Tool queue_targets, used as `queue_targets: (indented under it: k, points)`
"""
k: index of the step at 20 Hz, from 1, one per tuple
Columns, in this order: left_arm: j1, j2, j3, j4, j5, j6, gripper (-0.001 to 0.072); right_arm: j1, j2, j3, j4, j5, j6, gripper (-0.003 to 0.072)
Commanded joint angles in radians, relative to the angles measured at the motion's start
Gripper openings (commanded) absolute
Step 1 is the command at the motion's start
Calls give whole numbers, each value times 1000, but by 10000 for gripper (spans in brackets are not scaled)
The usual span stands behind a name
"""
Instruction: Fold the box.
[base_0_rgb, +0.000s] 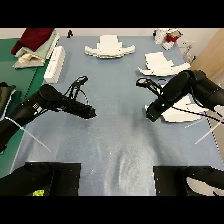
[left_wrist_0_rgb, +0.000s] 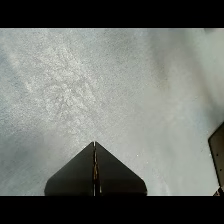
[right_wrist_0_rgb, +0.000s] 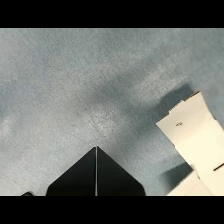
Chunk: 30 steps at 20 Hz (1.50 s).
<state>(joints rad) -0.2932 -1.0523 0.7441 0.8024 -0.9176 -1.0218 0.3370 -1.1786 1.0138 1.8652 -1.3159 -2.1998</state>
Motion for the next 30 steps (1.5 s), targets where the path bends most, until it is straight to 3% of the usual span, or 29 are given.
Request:
queue_targets:
  k: [1, 14, 18, 26, 28, 29, 30]
  points:
    - [0, -1, 0, 0, 0, 0, 13, -1, 0, 1, 0, 0, 0, 10]
    - [0, -1, 0, 0, 0, 0, 13, -1, 0, 0, 34, 21, 4, 10]
    - [0, -1, 0, 0, 1, 0, 13, 0, 0, 0, 274, 100, 322, 8]
    - [0, -1, 0, -38, 27, 0, 13, 8, -32, 0, 285, 229, 708, 14]
    - [0, -1, 0, -92, 37, 0, 14, -24, -51, 15, 198, 225, 731, 277]
    - [0, -1, 0, -117, 45, 0, 15, -67, -56, 39, 126, 200, 766, 357]
    - [0, -1, 0, -141, 51, 0, 15, -131, -61, 75, 34, 167, 786, 356]
